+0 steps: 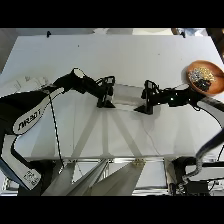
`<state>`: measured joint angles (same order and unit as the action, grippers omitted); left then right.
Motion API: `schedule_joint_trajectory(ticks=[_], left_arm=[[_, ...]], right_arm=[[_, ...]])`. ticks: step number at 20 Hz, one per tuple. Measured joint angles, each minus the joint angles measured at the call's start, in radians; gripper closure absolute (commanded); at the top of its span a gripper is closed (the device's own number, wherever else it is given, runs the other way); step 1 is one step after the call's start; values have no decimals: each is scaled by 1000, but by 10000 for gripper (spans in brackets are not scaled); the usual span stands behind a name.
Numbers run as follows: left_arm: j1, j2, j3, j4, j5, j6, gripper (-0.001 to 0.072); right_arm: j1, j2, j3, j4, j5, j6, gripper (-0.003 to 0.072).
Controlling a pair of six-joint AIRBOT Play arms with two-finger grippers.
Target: Fold the box and place the chain.
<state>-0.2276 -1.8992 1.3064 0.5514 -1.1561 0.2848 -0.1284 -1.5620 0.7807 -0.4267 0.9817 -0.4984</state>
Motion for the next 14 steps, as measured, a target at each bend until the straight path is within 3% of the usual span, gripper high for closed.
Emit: schedule_joint_trajectory(ticks=[14], left_arm=[[-1, 0, -1, 2, -7, 4, 496]], right_arm=[[-125, 335, 0, -75, -30, 123, -10]])
